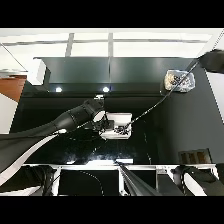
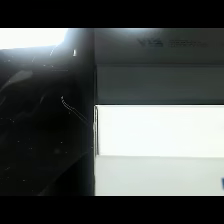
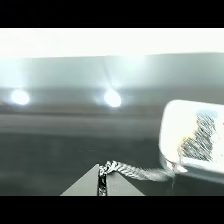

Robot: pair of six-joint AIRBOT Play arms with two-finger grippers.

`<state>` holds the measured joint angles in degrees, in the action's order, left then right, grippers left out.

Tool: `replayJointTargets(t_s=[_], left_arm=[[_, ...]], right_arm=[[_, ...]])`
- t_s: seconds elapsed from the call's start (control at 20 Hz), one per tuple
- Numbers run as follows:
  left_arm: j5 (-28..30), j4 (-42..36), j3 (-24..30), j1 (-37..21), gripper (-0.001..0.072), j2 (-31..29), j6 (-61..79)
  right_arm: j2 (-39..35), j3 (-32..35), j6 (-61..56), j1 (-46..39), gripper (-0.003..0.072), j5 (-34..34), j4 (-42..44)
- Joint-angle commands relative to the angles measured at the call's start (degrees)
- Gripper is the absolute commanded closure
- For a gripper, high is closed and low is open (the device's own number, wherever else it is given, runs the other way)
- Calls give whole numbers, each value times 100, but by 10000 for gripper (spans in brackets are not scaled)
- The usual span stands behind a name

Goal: Fold the box and place the chain.

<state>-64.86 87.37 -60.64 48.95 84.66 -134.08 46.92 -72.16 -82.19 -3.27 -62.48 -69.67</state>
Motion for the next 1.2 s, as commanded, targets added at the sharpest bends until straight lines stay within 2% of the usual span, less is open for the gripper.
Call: replayJointTargets(t_s=[0.0,0.25,0.35,0.5,0.65,0.8,0.95,1.15], left_arm=[[-22,4,0,4,681,0,11],[-15,9,0,4,680,0,11],[-15,9,0,4,681,0,11],[-15,9,0,4,680,0,11],[-15,15,0,4,681,0,11],[-15,24,0,4,681,0,11],[-15,24,0,4,681,0,11],[-9,24,0,4,681,0,11]], right_arm=[[-730,-437,308,-7,645,-909,986],[-848,-387,752,-4,645,-2024,2723],[-848,-229,905,26,645,-2133,3032],[-844,459,894,446,645,-2107,3180],[-837,1250,890,1178,645,-1574,3397],[-634,1698,833,1985,645,-820,3834],[-227,1720,824,2592,645,-385,3471],[238,1969,721,2658,645,-208,2999]])
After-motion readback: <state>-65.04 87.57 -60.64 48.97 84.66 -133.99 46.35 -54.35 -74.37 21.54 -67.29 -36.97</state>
